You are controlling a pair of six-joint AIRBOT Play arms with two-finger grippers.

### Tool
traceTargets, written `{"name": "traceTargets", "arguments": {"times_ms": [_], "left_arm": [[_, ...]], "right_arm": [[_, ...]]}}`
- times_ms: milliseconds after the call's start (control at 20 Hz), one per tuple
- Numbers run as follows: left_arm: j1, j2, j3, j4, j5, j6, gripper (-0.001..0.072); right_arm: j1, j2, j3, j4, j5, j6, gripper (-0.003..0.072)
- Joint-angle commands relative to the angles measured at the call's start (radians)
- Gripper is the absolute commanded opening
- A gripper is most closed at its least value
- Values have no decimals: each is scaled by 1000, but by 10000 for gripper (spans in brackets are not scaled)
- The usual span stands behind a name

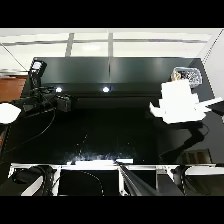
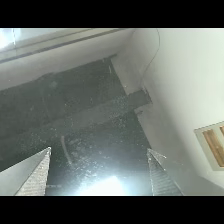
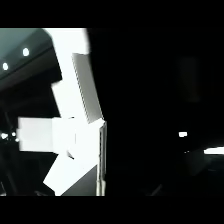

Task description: Fold the box and place the chain.

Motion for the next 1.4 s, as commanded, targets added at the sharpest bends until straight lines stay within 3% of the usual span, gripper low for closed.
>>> {"name": "traceTargets", "arguments": {"times_ms": [0, 300, 600, 800, 950, 1100, 1350], "left_arm": [[0, -1, 0, 0, 0, 0, 708], [0, -37, -1, -6, -5, -1, 708], [0, -152, -1, -161, -75, -5, 709], [2, -230, -1, -182, -144, -54, 709], [23, -307, -43, -290, -147, -34, 709], [105, -394, -114, -597, -238, 239, 709], [113, -500, -131, -723, -351, 519, 709]], "right_arm": [[107, 124, -140, 23, -37, -8, 43], [373, 445, -473, 135, -260, 2, 42], [787, 701, -760, 218, -578, 45, 43], [1072, 714, -779, 225, -712, -4, 42], [1223, 714, -779, 224, -823, -3, 43], [1291, 714, -779, 227, -848, 10, 42], [1301, 714, -779, 228, -848, 24, 43]]}}
